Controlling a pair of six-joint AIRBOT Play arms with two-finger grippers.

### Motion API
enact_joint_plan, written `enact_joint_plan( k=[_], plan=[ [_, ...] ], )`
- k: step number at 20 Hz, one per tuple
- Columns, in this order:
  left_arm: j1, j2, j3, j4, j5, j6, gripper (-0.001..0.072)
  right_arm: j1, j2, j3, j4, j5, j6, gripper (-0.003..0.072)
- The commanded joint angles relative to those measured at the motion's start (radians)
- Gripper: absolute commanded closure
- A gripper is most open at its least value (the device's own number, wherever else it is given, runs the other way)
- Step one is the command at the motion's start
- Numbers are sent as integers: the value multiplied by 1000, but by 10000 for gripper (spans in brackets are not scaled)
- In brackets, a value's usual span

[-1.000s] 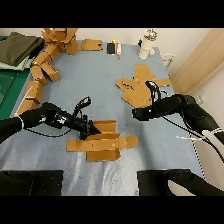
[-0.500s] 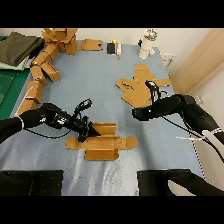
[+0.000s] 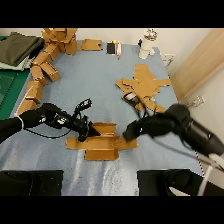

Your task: Fold the box.

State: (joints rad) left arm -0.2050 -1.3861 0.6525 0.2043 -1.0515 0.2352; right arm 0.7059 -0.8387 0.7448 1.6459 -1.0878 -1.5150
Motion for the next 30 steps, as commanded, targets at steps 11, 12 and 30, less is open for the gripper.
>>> enact_joint_plan(
  k=[11,12,30],
  plan=[
    [0,-1,0,-2,2,0,695,521,-106,-190,-95,260,-146,232],
    [0,-1,0,-2,2,0,695,521,-126,-189,-109,262,-151,232],
    [-1,-1,1,-2,2,0,696,520,-155,-145,-394,252,56,229]
  ],
)
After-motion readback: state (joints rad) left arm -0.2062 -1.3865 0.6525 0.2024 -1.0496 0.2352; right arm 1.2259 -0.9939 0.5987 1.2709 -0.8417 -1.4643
